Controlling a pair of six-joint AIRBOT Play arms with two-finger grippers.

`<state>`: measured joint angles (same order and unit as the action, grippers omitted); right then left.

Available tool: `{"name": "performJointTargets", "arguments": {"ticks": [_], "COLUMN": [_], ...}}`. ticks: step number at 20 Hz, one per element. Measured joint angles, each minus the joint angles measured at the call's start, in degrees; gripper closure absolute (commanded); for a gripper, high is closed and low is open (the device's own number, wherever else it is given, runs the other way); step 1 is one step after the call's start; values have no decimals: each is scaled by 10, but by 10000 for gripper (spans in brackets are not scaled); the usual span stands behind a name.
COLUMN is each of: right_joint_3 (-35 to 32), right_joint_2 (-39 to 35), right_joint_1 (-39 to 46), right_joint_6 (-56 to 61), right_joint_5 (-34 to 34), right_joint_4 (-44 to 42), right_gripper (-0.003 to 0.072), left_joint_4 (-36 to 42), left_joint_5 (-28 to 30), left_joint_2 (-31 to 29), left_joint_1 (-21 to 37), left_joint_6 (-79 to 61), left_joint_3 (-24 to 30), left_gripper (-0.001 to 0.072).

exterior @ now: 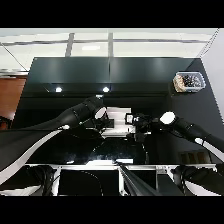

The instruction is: Fold the box and place the chain.

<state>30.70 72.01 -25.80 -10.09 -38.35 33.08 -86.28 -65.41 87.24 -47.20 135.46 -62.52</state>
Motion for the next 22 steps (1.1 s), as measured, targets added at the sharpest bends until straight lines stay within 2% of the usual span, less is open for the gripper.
{"name": "performJointTargets", "arguments": {"ticks": [4, 6, 7, 8, 9, 10, 11, 16, 17, 22], "right_joint_3": [0, 0, 0, 0, 0, 0, 0, 0, 0, -1], "right_joint_2": [0, 0, 0, 0, 0, 0, 0, 0, 0, -15], "right_joint_1": [0, 0, 0, 0, 0, 0, 0, 0, 0, 1], "right_joint_6": [0, 0, 0, 0, 0, 0, 0, 0, 0, 20], "right_joint_5": [0, 0, 0, 0, 0, 0, 0, 0, 0, -1], "right_joint_4": [0, 0, 0, 0, 0, 0, 0, 0, 0, 10], "right_gripper": [191, 191, 190, 190, 191, 190, 190, 173, 41, 40], "left_joint_4": [1, 2, 2, 3, 4, 4, 3, 7, 7, 11], "left_joint_5": [3, 11, 20, 15, 10, 10, 5, 6, 6, 9], "left_joint_2": [0, 0, 0, 0, 0, 0, 0, 0, 0, 0], "left_joint_1": [0, 0, 0, 0, 0, 0, 0, 0, 0, 0], "left_joint_6": [0, 2, 2, 2, 2, 2, -1, -1, -1, -1], "left_joint_3": [0, 0, 0, 0, 0, 0, 0, 0, 0, 0], "left_gripper": [676, 448, 426, 438, 527, 654, 682, 682, 682, 682]}}
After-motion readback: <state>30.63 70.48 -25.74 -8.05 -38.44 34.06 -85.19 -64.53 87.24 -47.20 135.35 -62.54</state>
